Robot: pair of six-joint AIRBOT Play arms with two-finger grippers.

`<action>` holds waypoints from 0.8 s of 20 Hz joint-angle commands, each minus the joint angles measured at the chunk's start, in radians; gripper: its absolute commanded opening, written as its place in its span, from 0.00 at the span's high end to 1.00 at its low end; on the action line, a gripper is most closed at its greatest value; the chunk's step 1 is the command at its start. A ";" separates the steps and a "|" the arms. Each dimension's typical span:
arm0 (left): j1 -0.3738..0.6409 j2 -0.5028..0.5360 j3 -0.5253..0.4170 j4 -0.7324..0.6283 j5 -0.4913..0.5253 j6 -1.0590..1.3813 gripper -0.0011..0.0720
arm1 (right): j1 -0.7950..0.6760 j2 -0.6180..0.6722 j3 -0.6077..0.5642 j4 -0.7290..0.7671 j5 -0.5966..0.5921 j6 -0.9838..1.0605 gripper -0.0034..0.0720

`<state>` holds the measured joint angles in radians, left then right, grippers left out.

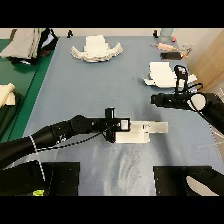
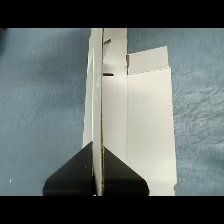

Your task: Fold the box.

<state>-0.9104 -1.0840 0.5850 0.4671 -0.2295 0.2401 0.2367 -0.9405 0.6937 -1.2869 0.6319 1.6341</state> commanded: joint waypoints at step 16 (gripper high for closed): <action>0.247 -0.096 0.226 0.188 -0.493 -0.310 0.97 | 0.001 0.001 0.001 0.011 0.004 0.000 0.95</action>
